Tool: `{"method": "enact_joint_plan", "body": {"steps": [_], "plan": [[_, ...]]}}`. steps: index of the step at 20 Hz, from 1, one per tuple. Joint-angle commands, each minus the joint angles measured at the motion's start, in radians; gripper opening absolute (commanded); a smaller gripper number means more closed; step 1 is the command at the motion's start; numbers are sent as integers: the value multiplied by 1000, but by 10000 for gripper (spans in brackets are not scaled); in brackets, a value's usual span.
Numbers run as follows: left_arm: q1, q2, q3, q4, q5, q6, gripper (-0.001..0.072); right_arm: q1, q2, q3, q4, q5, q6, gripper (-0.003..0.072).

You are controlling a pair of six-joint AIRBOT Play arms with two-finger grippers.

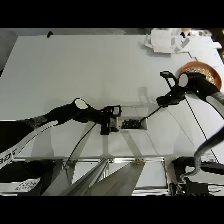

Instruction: Fold the box and place the chain.

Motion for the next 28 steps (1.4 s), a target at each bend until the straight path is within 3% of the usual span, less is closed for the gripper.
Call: {"method": "enact_joint_plan", "body": {"steps": [1, 2, 5, 6, 11, 16, 22, 28], "plan": [[1, 1, 0, 0, 0, 0, 141, -1, -28, 1, 0, 3, 27, 294], [1, 1, 0, 0, 0, 0, 141, -1, -31, 1, 3, 8, 26, 270], [1, 1, 0, 0, 0, 0, 141, -1, -24, 1, 3, 31, 24, 39], [1, 1, 0, 0, 0, 0, 141, -1, -17, 1, 3, 41, 20, 19], [1, 1, 0, 0, 0, 0, 141, 0, 126, 1, 3, 97, 18, 18], [1, 1, 0, 0, 0, 0, 141, 0, 381, 0, 59, 179, 8, 18], [1, 1, 0, 0, 0, 0, 141, 0, 694, 0, 351, 265, -95, 18], [1, 1, 0, 0, 0, 0, 141, 0, 837, 0, 643, 283, -210, 18]]}}
